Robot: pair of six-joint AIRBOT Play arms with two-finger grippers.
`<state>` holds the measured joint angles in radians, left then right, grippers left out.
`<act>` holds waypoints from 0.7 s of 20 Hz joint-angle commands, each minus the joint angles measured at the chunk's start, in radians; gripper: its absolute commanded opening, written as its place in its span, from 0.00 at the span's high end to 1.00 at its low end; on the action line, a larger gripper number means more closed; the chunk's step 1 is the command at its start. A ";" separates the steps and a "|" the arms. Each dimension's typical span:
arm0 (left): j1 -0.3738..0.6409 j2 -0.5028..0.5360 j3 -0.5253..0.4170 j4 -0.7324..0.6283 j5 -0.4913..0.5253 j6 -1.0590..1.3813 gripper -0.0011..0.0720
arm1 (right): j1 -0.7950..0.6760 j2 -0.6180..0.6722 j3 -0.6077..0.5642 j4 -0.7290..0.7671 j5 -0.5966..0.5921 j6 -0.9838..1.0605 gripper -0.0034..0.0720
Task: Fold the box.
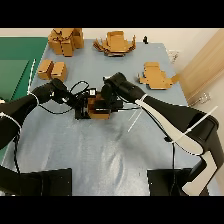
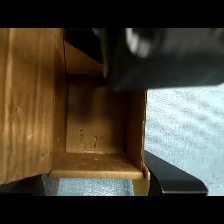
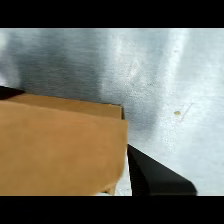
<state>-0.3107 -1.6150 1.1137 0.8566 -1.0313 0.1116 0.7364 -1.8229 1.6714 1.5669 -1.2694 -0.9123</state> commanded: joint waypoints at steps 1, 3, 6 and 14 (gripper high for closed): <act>0.000 0.000 0.000 0.000 0.000 -0.001 0.84 | 0.018 -0.038 0.026 -0.042 -0.057 0.074 0.40; 0.000 0.000 0.000 0.000 0.000 0.000 0.84 | 0.019 -0.048 0.026 -0.037 -0.025 0.075 0.57; 0.000 0.000 0.000 0.000 0.000 -0.001 0.84 | 0.019 -0.048 0.026 -0.018 0.022 0.074 0.95; 0.000 0.000 0.000 0.000 -0.001 -0.001 0.84 | 0.020 -0.052 0.055 0.003 -0.021 0.074 0.55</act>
